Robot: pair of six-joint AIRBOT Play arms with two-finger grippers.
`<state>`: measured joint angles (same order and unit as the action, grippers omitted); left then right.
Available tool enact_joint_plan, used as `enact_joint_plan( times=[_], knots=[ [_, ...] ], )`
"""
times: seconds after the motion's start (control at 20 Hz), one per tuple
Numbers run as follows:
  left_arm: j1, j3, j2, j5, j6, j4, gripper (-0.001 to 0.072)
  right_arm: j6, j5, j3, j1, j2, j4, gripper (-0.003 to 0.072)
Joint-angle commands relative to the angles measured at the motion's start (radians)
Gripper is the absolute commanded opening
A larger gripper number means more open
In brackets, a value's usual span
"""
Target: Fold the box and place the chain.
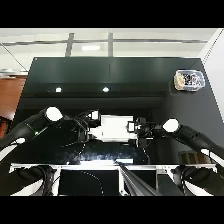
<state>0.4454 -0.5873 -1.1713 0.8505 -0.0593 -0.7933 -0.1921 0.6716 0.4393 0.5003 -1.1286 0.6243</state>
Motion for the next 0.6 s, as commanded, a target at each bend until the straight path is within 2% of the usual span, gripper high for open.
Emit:
enact_joint_plan(
  times=[0.0, 0.05, 0.15, 0.25, 0.3, 0.55],
  knots=[
    [0.017, -0.001, -0.015, -0.013, 0.010, 0.093, 0.0679, 0.000, 0.000, 0.000, 0.001, 0.000, -0.002, 0.0567],
    [0.017, -0.001, -0.016, -0.004, 0.011, 0.105, 0.0627, 0.000, 0.000, 0.000, 0.001, -0.001, -0.004, 0.0567],
    [0.017, -0.001, -0.019, -0.002, 0.011, 0.105, 0.0414, 0.000, 0.000, 0.000, 0.001, 0.000, -0.004, 0.0567],
    [0.017, -0.001, -0.023, -0.003, 0.013, 0.103, 0.0246, 0.000, 0.000, 0.000, 0.001, -0.001, -0.004, 0.0567],
    [0.017, -0.001, -0.023, -0.002, 0.013, 0.103, 0.0215, 0.000, 0.000, 0.000, 0.001, -0.001, -0.004, 0.0567],
    [0.026, -0.001, -0.028, -0.002, 0.013, 0.152, 0.0219, 0.000, 0.000, 0.000, 0.001, -0.001, -0.004, 0.0567]
  ],
)
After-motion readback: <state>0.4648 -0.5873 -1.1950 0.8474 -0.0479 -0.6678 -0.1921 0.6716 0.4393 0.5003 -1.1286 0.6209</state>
